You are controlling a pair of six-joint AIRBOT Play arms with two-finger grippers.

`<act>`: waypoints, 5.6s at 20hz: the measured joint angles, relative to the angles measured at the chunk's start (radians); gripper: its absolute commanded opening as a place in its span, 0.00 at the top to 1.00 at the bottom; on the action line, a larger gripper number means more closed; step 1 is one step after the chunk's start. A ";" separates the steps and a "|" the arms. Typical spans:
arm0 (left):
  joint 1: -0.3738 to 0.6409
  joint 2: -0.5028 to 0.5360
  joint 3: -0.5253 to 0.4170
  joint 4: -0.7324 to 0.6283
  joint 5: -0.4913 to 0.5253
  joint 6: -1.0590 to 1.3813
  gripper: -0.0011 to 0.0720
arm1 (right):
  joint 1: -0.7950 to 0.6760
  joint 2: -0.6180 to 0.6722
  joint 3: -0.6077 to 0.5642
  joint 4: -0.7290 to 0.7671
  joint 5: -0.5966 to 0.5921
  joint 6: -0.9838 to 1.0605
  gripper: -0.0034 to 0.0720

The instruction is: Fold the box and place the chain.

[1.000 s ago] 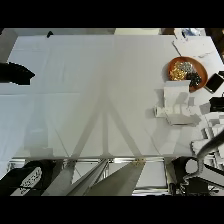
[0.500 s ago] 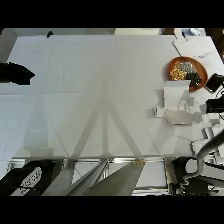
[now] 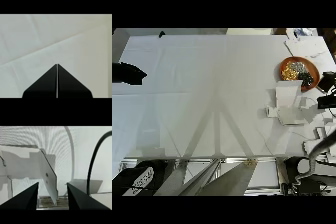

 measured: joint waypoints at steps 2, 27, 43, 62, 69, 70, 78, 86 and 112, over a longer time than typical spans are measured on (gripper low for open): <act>0.000 0.000 0.000 0.000 0.000 0.000 0.97 | 0.000 -0.022 0.002 0.025 -0.005 -0.018 0.43; 0.000 0.000 0.000 0.000 0.000 0.000 0.97 | 0.231 -0.024 0.003 0.596 0.100 -0.080 0.94; 0.000 0.000 0.000 0.000 0.000 0.000 0.97 | 0.813 -0.016 -0.105 0.959 -0.647 -0.146 0.94; 0.000 0.000 0.000 0.000 0.000 0.000 0.97 | 0.718 -0.012 -0.219 0.961 -0.661 -0.250 0.93; 0.000 0.000 0.000 0.000 0.000 0.000 0.97 | 0.718 -0.012 -0.219 0.961 -0.657 -0.251 0.93; 0.000 0.000 0.000 0.000 0.000 0.000 0.97 | 0.718 -0.012 -0.219 0.961 -0.656 -0.251 0.93; 0.000 0.000 0.000 -0.057 -0.005 -0.041 0.95 | 0.718 -0.012 -0.219 0.961 -0.655 -0.251 0.93; -0.072 -0.230 0.025 -0.349 0.094 0.085 0.25 | 0.718 -0.012 -0.219 0.961 -0.655 -0.251 0.93; -0.336 -0.997 0.536 -0.496 -0.107 0.451 0.98 | 0.718 -0.012 -0.219 0.962 -0.655 -0.251 0.93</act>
